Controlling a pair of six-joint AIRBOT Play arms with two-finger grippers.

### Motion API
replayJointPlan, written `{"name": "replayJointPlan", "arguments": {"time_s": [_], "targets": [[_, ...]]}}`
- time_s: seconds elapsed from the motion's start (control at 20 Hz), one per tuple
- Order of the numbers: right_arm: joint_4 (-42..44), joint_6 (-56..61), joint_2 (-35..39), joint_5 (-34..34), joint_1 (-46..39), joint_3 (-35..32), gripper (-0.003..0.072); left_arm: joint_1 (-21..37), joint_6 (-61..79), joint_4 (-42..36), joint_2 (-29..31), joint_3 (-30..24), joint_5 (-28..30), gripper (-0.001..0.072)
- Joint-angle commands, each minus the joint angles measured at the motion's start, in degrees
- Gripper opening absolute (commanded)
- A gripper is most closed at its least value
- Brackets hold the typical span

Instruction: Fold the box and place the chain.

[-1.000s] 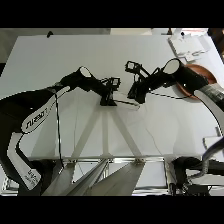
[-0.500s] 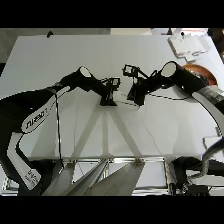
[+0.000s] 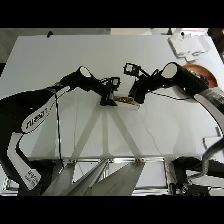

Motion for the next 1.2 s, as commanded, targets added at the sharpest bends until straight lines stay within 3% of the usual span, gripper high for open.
{"name": "replayJointPlan", "arguments": {"time_s": [0.0, 0.25, 0.35, 0.45, 0.55, 0.65, 1.15], "targets": [[-0.3, 0.2, 0.1, 0.9, 0.1, -1.6, 0.0159, 0.0, 0.0, 0.0, 0.0, 0.0, 0.0, 0.0151], [-0.2, 0.2, 0.1, 2.2, 1.5, -3.4, 0.0208, 0.0, 0.0, 0.0, 0.0, 0.0, 0.0, 0.0151], [-0.2, 0.2, 0.1, 1.9, 1.9, -3.5, 0.0289, 0.0, 0.0, 0.0, 0.0, 0.0, 0.0, 0.0151], [-0.4, 0.2, 0.1, 1.9, 1.8, -3.5, 0.0304, 0.0, 0.0, 0.0, 0.0, 0.0, 0.0, 0.0151], [-0.5, 0.2, 0.1, 1.7, 1.8, -3.5, 0.0409, 0.0, 0.0, 0.0, 0.0, 0.0, 0.0, 0.0151], [-0.5, 0.2, 0.2, 1.7, 1.8, -3.5, 0.0467, 0.0, 0.0, 0.0, 0.1, 0.0, 0.0, 0.0151], [-0.4, 0.5, 6.7, 0.9, 1.8, -3.5, 0.0470, 0.0, 0.0, 0.0, 0.0, 0.0, 0.0, 0.0151]]}}
